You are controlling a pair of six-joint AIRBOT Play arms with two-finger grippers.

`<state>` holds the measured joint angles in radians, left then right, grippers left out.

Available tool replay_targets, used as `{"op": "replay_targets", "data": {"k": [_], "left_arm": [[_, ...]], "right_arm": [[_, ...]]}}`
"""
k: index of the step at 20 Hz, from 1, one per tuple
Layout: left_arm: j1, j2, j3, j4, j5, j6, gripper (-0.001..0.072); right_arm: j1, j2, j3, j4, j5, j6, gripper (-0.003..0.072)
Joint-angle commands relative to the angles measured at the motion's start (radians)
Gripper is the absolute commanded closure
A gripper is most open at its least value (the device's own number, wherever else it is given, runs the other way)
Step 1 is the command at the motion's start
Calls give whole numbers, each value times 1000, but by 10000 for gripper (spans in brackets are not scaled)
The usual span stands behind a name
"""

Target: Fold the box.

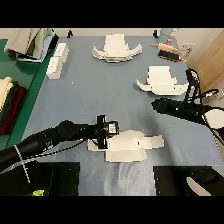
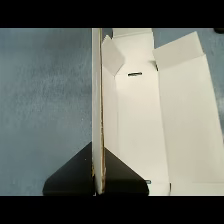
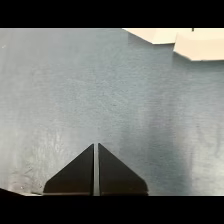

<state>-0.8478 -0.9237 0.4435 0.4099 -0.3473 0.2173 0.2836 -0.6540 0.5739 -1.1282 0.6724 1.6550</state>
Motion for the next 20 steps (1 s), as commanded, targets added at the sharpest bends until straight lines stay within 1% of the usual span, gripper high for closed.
{"op": "replay_targets", "data": {"k": [1,5,9,13,20], "left_arm": [[0,46,31,21,-12,35,695],[-6,52,28,17,-7,60,696],[-42,52,-20,17,81,60,697],[-44,50,-59,13,85,59,696],[-44,50,-63,9,85,55,697]], "right_arm": [[-1,1,0,-1,0,0,647],[-1,1,0,-1,0,1,647],[-1,1,0,0,0,1,647],[-1,1,0,-1,-1,-7,647],[-1,1,0,0,0,-7,647]]}}
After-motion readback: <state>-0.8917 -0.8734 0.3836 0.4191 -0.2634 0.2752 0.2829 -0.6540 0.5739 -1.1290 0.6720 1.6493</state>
